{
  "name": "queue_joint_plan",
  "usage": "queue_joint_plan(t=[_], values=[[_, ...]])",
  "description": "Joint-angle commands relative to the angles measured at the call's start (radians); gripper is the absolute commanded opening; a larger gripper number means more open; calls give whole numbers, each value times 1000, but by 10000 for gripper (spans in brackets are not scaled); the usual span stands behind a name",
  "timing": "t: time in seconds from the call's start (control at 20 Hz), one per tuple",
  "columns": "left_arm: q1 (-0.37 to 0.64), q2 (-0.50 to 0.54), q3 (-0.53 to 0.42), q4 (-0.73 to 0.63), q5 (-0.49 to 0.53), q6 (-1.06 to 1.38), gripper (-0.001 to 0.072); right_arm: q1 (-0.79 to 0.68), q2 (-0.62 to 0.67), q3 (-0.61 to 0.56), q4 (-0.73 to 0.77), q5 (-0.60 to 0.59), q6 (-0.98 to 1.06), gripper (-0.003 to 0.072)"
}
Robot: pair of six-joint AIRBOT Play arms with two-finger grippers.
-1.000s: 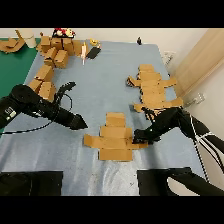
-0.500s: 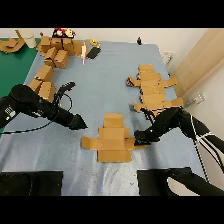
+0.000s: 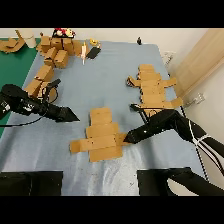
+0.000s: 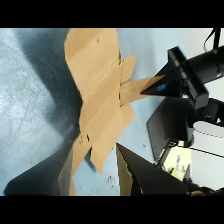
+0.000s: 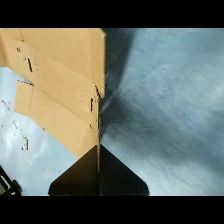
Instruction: Fold the box.
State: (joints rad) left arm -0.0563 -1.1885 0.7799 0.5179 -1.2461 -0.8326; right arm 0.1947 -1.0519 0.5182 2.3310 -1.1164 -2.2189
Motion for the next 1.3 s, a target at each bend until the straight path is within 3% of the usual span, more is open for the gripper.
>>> queue_joint_plan(t=[0.0,0.3,0.5,0.75,1.05,1.1,1.15,1.25], values=[[37,-113,-8,-79,-17,105,418,79,2,-29,23,80,-51,5],[36,-331,-8,-200,-11,216,418,107,2,-29,22,89,-30,5],[-20,-413,29,-247,-14,246,418,107,2,-29,21,90,-21,5],[-131,-457,106,-249,-16,250,416,107,2,-29,6,90,3,5],[-150,-470,116,-255,-127,303,414,107,2,-29,3,93,5,5],[-150,-471,116,-256,-126,310,401,107,2,-29,3,93,6,5],[-150,-471,116,-256,-126,323,301,107,2,-29,0,95,15,5],[-150,-471,116,-256,-125,336,286,107,2,-29,-13,95,30,5]])
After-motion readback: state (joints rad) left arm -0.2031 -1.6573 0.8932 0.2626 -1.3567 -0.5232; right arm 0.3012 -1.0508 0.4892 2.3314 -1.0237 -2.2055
